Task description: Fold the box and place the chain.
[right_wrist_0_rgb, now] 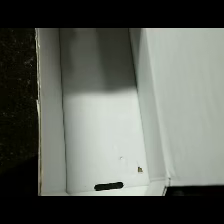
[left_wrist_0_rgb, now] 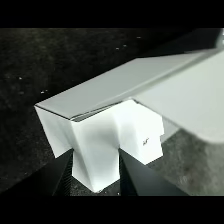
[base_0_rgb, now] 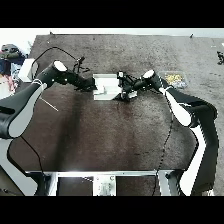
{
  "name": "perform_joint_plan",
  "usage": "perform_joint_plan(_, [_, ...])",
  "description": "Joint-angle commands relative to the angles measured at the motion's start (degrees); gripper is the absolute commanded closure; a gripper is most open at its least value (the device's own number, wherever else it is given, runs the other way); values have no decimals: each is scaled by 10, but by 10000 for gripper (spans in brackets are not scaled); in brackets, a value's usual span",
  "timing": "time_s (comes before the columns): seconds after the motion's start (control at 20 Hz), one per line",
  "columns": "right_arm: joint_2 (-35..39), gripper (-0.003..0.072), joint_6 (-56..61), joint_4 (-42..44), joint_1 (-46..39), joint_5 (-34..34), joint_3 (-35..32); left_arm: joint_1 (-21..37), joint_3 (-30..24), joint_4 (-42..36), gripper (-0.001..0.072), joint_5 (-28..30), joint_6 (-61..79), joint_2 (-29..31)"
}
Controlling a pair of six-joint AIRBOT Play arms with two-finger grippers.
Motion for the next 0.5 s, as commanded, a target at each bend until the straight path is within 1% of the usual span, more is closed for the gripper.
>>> perform_joint_plan(0.0, [0,212,0,0,0,0,0,-28,19,99,391,17,-98,0])
perform_joint_plan(0.1, [0,211,0,0,0,0,0,-44,23,138,390,22,-139,0])
perform_joint_plan(0.35, [0,212,0,0,0,0,0,-75,23,207,391,39,-207,-1])
perform_joint_plan(0.45, [0,211,0,0,0,0,0,-87,23,249,391,39,-253,-1])
